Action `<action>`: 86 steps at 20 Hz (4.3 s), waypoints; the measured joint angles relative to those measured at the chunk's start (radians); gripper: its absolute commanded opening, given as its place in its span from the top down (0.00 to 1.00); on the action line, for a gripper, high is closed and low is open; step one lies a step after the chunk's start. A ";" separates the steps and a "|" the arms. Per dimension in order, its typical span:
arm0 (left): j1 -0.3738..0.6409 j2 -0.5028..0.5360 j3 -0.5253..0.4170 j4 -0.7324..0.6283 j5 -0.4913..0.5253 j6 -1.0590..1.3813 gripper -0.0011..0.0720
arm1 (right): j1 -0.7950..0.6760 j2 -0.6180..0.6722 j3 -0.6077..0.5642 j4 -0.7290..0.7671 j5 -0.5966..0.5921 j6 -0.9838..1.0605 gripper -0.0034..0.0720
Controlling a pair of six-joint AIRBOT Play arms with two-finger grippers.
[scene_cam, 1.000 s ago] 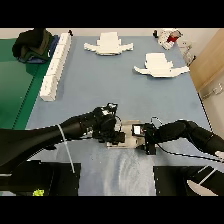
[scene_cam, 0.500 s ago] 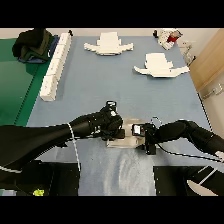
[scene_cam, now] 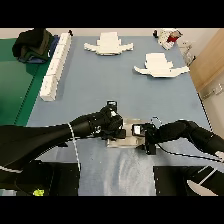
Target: Fold the box.
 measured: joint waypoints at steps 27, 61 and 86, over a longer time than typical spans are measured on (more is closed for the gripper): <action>0.188 0.543 -0.152 -0.129 -0.222 1.104 0.39 | 0.002 0.000 0.000 0.001 0.001 0.002 0.36; 0.445 0.238 -0.563 -1.054 0.407 2.722 0.01 | 0.001 0.000 0.000 0.001 0.000 0.002 0.36; 0.399 0.233 -0.563 -1.016 0.475 2.640 0.17 | 0.000 0.000 0.000 0.001 0.001 0.002 0.36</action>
